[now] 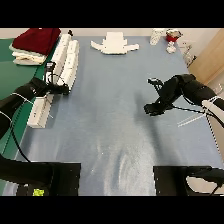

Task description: Fold the box.

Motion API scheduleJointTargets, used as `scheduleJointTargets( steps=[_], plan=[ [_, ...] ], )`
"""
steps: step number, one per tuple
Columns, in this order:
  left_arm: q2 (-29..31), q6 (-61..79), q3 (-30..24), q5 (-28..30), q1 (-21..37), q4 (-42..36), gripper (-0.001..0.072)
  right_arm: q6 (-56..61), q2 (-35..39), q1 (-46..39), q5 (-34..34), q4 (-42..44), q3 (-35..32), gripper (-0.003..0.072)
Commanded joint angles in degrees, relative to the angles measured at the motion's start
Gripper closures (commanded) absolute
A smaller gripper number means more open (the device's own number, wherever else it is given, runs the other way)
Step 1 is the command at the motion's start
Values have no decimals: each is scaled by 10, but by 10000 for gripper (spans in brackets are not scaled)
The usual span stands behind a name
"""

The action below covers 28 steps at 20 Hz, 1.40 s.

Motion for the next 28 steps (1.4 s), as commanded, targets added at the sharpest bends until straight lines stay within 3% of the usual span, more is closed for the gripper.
scheduleJointTargets(
  steps=[1, 18, 19, 20, 25, 26, 28],
  plan=[
    [-17, -2, 15, 10, -1, 0, 254, 0, 0, 0, 0, 0, 0, 681],
    [-23, -2, 15, 6, -2, 0, 253, 0, 0, 0, 0, 0, 0, 681],
    [-23, -2, 15, 2, -2, 0, 213, 0, 0, 0, 0, 0, 0, 681],
    [-23, -2, 15, -1, -2, 0, 106, 0, 0, 0, 0, 0, 0, 681],
    [-23, -2, 15, -1, -1, 0, 89, 0, 0, 0, 0, 0, 0, 681],
    [-23, -2, 15, -1, -1, 0, 5, 0, 0, 0, 0, 0, 0, 681],
    [-22, -2, 15, -3, -1, 0, 5, 0, 0, 0, 0, 0, 0, 681]
  ],
)
